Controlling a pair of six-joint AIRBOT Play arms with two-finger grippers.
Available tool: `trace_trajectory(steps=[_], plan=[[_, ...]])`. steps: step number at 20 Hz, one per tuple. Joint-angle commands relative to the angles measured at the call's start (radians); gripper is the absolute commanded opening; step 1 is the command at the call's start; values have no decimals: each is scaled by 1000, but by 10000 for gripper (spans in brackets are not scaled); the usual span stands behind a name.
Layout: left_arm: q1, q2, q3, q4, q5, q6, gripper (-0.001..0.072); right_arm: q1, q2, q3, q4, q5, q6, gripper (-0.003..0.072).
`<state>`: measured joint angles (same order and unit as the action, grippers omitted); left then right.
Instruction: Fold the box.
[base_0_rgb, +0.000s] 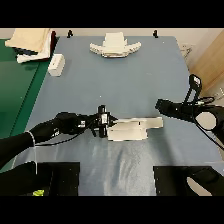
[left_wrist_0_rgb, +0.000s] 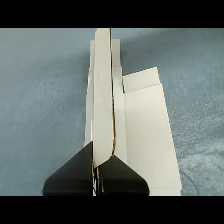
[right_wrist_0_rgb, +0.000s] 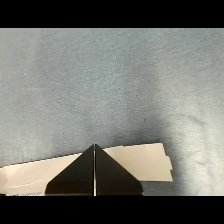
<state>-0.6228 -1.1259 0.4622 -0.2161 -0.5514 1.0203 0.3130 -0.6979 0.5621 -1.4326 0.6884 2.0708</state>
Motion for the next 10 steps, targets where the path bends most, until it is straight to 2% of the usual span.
trace_trajectory(steps=[1, 3, 5, 10], plan=[[0, 26, 39, 194, -1, -266, 12, 1, 1, 0, 0, 2, -3, 4], [1, 41, 80, 377, -16, -469, 12, 1, 1, 0, 0, 2, -4, 4], [8, 43, 130, 502, -58, -607, 11, 1, 1, 0, 0, 2, -11, 4], [106, 6, 209, 528, -158, -732, 11, 1, 1, 0, 0, 11, -14, 4]])
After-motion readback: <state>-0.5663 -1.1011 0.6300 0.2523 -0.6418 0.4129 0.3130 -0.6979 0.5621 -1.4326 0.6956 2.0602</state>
